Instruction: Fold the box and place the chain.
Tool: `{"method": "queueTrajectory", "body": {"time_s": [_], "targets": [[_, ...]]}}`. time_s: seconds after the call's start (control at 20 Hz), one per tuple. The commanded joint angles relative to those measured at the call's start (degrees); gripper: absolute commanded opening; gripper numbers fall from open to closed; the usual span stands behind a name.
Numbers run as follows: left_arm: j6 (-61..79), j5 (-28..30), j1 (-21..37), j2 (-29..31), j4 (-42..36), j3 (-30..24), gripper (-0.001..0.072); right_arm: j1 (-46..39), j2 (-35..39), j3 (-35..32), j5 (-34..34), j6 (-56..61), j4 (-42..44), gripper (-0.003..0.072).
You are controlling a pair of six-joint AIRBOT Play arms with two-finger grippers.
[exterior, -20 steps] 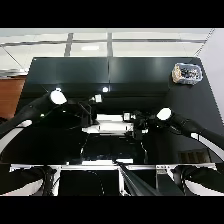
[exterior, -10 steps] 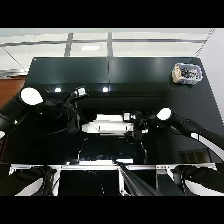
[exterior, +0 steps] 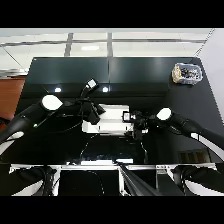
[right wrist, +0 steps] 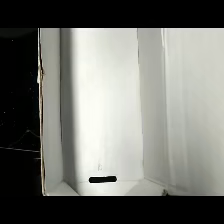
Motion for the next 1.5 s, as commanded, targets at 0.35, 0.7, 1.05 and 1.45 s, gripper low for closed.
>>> {"method": "queueTrajectory", "body": {"time_s": [0.35,0.7,1.05,1.45], "targets": [[-1.5,-4.0,0.2,-11.4,6.2,3.6,0.0026,0.1,0.0,0.0,-0.1,0.0,0.0,0.0246],[-6.2,-23.9,15.8,-1.0,7.8,7.1,0.0025,0.1,0.0,0.0,-0.2,0.1,0.0,0.0246],[8.6,-29.1,16.2,1.9,15.9,2.7,0.0709,0.1,0.0,0.0,-0.2,0.1,0.0,0.0246],[18.2,-15.4,2.7,0.2,23.1,2.2,0.0703,0.1,0.0,0.0,-0.2,0.1,0.0,0.0246]]}}
